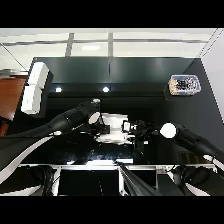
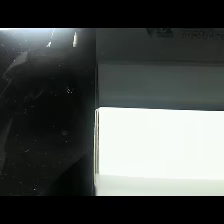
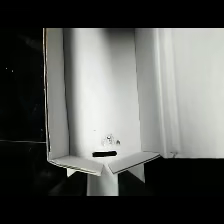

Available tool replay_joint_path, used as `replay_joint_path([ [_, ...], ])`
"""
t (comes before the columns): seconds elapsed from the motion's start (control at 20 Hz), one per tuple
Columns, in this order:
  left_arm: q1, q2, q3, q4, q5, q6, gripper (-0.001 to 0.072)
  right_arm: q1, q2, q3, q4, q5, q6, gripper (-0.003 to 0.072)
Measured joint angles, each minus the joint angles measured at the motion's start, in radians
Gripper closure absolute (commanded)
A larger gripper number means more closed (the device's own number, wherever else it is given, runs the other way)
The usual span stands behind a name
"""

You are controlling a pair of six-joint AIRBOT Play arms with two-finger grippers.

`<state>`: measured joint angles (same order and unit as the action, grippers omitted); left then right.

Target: Fold the box and place the chain.

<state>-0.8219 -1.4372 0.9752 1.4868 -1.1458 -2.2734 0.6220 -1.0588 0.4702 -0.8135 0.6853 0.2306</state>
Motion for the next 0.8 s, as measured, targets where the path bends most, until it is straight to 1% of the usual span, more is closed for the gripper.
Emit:
replay_joint_path([
  [0.2, 0.000, 0.000, 0.000, -0.002, 0.000, -0.002, 0.0678, 0.002, -0.004, 0.000, 0.043, -0.013, 0.031, 0.0556],
  [0.5, 0.000, 0.000, 0.000, -0.003, 0.001, -0.003, 0.0678, 0.024, -0.041, 0.000, 0.166, -0.081, 0.042, 0.0556],
  [0.75, 0.000, 0.000, 0.000, -0.003, 0.002, -0.002, 0.0678, 0.068, -0.074, 0.000, 0.195, -0.141, 0.042, 0.0554],
  [0.8, 0.000, 0.000, 0.000, -0.003, 0.003, -0.003, 0.0678, 0.071, -0.077, 0.000, 0.197, -0.148, 0.042, 0.0501],
])
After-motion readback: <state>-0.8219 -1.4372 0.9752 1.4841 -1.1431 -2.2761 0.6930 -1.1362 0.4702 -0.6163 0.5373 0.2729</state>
